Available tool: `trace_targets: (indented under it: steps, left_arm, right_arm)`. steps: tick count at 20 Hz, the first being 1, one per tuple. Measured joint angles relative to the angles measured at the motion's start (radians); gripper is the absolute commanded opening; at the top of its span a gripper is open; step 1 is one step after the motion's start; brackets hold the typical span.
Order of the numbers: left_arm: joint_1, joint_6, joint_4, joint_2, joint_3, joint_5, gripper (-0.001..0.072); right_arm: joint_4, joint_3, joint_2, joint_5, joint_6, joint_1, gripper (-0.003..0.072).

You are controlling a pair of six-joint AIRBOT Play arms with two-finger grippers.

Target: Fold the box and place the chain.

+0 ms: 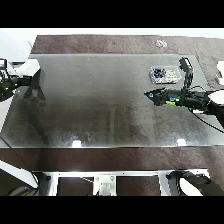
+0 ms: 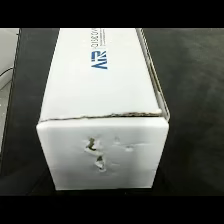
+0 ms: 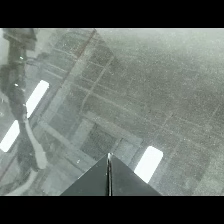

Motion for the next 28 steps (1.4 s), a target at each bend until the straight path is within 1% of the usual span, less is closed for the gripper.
trace_targets:
  steps: [6,7,8,11,12,13,15,16,17,18,19,21,23,25,28]
  left_arm:
    - [-0.001,-0.003,0.004,-0.001,0.000,0.005,0.0720]
    - [-0.001,-0.003,0.004,0.000,0.000,0.006,0.0720]
    - [-0.001,-0.003,0.006,0.002,0.000,0.008,0.0720]
    - [0.000,0.008,0.012,0.027,0.000,-0.003,0.0720]
    - [0.000,0.012,0.017,0.039,0.000,-0.014,0.0720]
    - [0.000,0.014,0.024,0.053,0.000,-0.031,0.0720]
    - [0.000,0.013,0.033,0.086,0.000,-0.069,0.0720]
    - [0.000,0.011,0.043,0.103,0.000,-0.090,0.0697]
    - [0.000,-0.004,0.062,0.124,0.000,-0.115,0.0495]
    - [0.000,-0.026,0.082,0.146,0.000,-0.140,0.0162]
    - [0.000,-0.053,0.109,0.172,0.000,-0.177,0.0018]
    - [0.000,-0.089,0.160,0.225,-0.001,-0.280,0.0013]
    - [-0.002,-0.108,0.176,0.288,-0.011,-0.375,0.0014]
    - [-0.002,-0.110,0.145,0.370,-0.056,-0.415,0.0014]
    - [-0.002,-0.058,0.056,0.533,-0.196,-0.419,0.0014]
  right_arm:
    - [0.000,0.000,0.000,-0.011,0.000,0.000,0.0020]
    - [0.000,0.000,0.000,-0.013,0.000,0.000,0.0045]
    - [0.000,0.000,0.000,-0.015,0.000,0.000,0.0093]
    - [0.000,0.000,0.000,-0.018,0.000,0.000,0.0100]
    - [0.000,0.000,0.000,-0.018,0.000,0.000,0.0157]
    - [0.000,0.000,0.000,-0.019,0.000,0.000,0.0180]
    - [0.000,0.000,0.000,-0.022,0.000,0.000,0.0176]
    - [0.000,0.000,0.000,-0.023,0.000,0.000,0.0117]
    - [0.000,0.000,0.000,-0.023,-0.001,0.000,0.0020]
    - [0.000,0.000,0.000,-0.024,0.000,0.000,0.0019]
    - [0.000,0.000,0.000,-0.027,0.000,0.000,0.0018]
    - [0.000,0.000,0.000,-0.044,0.000,0.000,0.0017]
    - [0.000,0.000,0.009,-0.068,0.000,0.000,0.0017]
    - [0.000,0.000,0.027,-0.092,0.000,0.000,0.0016]
    - [-0.007,0.000,0.077,-0.114,0.000,0.000,0.0016]
